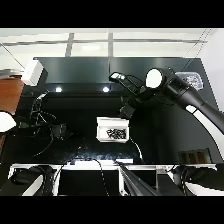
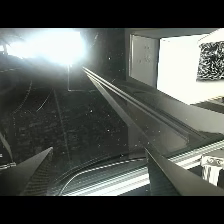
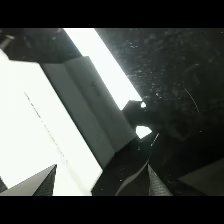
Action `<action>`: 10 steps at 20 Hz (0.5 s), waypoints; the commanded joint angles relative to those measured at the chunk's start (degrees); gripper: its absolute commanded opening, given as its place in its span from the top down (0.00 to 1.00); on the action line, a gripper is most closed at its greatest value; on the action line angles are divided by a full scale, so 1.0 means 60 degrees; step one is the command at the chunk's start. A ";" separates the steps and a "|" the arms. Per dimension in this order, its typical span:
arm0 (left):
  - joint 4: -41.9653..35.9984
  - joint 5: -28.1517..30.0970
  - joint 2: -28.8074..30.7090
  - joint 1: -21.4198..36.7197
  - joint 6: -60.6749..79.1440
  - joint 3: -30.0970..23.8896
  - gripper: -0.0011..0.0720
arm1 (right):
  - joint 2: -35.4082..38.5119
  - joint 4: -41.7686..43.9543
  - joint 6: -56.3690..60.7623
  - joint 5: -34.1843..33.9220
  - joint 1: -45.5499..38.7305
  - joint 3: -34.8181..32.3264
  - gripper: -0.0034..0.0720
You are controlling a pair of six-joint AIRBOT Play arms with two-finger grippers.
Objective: Fold the box and place the chain.
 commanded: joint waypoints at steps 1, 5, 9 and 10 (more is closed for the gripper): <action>0.0004 -0.0022 0.0000 0.0007 -0.0011 -0.0004 0.04 | -0.0004 0.0025 -0.0117 0.0168 0.0153 0.0007 0.03; 0.0007 -0.0015 0.0000 0.0007 -0.0011 -0.0004 0.04 | -0.0004 0.0113 -0.0535 0.0849 0.0346 0.0007 0.03; 0.0004 -0.0040 0.0000 0.0007 -0.0015 -0.0004 0.04 | -0.0004 0.0226 -0.0466 0.1399 0.0386 0.0007 0.03; 0.0004 -0.0040 0.0000 0.0007 -0.0015 -0.0004 0.04 | -0.0004 0.0397 -0.0470 0.1592 0.0386 0.0007 0.03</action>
